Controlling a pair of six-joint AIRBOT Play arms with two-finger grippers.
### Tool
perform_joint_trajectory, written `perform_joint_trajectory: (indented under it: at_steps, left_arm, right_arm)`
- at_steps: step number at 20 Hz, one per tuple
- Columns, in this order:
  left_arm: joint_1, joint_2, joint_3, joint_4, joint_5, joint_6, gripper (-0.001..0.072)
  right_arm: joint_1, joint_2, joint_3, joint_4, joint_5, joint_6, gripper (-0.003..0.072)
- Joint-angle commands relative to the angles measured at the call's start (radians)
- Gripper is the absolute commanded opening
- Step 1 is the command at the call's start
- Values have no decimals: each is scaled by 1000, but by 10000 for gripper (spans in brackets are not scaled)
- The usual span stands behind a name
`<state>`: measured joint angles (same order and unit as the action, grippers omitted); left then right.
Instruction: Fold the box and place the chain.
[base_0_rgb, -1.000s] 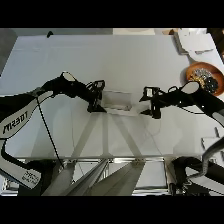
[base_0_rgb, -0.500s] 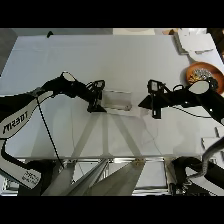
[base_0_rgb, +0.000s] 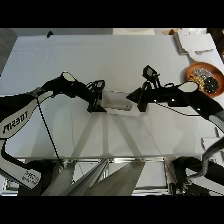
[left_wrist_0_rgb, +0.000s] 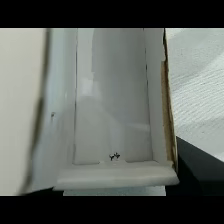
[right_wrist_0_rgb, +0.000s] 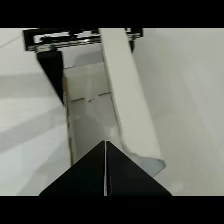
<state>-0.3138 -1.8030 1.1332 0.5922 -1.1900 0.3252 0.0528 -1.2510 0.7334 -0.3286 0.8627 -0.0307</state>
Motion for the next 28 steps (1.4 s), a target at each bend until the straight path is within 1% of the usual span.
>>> perform_joint_trajectory:
  at_steps: [1, 3, 4, 7, 13, 16, 19, 21, 23, 26, 27, 28]
  left_arm:
    - [0, 0, 1, 0, 0, 0, 367]
    - [0, 0, 1, 0, 0, 0, 367]
    - [0, 0, 1, 0, 0, 0, 367]
    - [0, 0, 1, 0, 0, 0, 367]
    - [0, 0, 1, 0, 0, 0, 367]
    - [0, 0, 1, 0, 0, 0, 367]
    - [0, 0, 1, 0, 0, 0, 367]
    - [0, 0, 2, 0, 0, 0, 367]
    - [0, 0, 1, 0, 0, 0, 367]
    - [0, 0, 1, 0, 0, 0, 367]
    - [0, 0, 1, 0, 0, 0, 367]
    - [0, 0, 1, 0, 0, 0, 367]
  right_arm:
    - [-3, -90, 0, 172, -116, -22, 4]
    - [-39, -150, 0, 256, -122, -35, 4]
    - [-50, -176, 0, 269, -121, -34, 4]
    - [-52, -227, 0, 260, -103, -35, 5]
    - [-55, -225, 0, 192, -56, -45, 7]
    - [-56, -180, 0, 192, 5, -50, 12]
    - [-77, -83, 0, 167, 69, -49, 13]
    - [-85, -3, 0, 96, 92, -49, 14]
    - [-85, 80, 0, -37, 103, -48, 18]
    - [-85, 180, -2, -296, 116, 13, 111]
    - [-85, 194, -6, -335, 111, 27, 148]
    - [-85, 201, -14, -354, 109, 33, 239]
